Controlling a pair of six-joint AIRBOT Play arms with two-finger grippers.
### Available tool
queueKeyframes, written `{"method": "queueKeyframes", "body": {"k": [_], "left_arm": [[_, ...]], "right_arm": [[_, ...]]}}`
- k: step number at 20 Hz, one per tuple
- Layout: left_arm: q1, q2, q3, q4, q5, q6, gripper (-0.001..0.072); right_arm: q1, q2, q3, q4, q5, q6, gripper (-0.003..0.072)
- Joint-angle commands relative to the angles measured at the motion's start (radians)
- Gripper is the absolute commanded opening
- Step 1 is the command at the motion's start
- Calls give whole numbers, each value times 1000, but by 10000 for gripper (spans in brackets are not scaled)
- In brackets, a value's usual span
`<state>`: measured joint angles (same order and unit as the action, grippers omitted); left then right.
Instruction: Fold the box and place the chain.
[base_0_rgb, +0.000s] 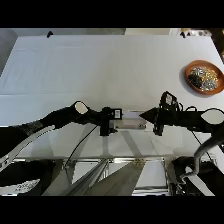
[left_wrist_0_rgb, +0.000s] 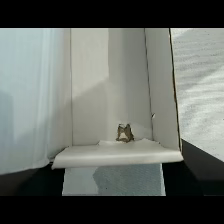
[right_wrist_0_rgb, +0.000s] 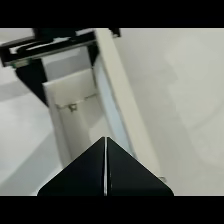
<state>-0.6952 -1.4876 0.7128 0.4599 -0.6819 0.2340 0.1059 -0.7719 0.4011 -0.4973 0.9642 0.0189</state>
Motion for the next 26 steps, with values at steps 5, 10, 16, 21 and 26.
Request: {"method": "queueKeyframes", "body": {"k": [5, 10, 16, 21, 26], "left_arm": [[-1, -1, 0, 1, -3, 1, 51], [-1, -1, 0, 1, -3, 1, 51], [-1, -1, 0, 1, -3, 1, 51], [-1, -1, 0, 1, -3, 1, 50], [-1, -1, 0, 1, -3, 1, 50]], "right_arm": [[1, -210, 0, 104, -265, 21, 22], [1, -325, 0, 99, -263, 37, 22], [0, -259, 11, 66, -211, 89, 22], [0, -1, 27, -309, -100, 354, 22], [0, 99, 26, -661, 154, 411, 22]]}}
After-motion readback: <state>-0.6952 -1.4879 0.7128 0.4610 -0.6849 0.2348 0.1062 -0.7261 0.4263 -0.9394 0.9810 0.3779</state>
